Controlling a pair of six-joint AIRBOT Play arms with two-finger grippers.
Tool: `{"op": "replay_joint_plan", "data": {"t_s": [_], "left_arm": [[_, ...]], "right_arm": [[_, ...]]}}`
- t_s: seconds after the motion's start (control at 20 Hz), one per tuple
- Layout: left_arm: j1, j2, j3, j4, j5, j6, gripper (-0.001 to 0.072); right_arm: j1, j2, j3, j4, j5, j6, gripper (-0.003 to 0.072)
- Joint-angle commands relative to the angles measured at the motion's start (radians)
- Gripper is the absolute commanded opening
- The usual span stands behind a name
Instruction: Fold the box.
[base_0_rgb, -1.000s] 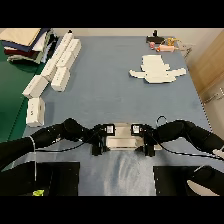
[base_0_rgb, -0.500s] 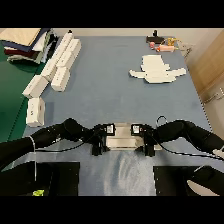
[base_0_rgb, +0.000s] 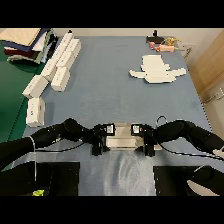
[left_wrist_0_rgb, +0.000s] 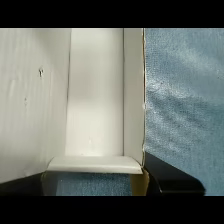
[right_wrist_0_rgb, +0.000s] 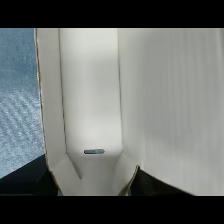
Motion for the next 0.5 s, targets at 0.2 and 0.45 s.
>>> {"op": "replay_joint_plan", "data": {"t_s": [0.2, 0.45], "left_arm": [[0.000, -0.001, 0.001, 0.000, 0.000, 0.000, 0.0525], [0.000, -0.001, 0.001, 0.000, -0.001, 0.000, 0.0525]], "right_arm": [[0.000, 0.003, 0.001, -0.002, 0.001, 0.023, 0.0720], [-0.001, 0.081, 0.012, -0.097, 0.000, 0.160, 0.0720]]}}
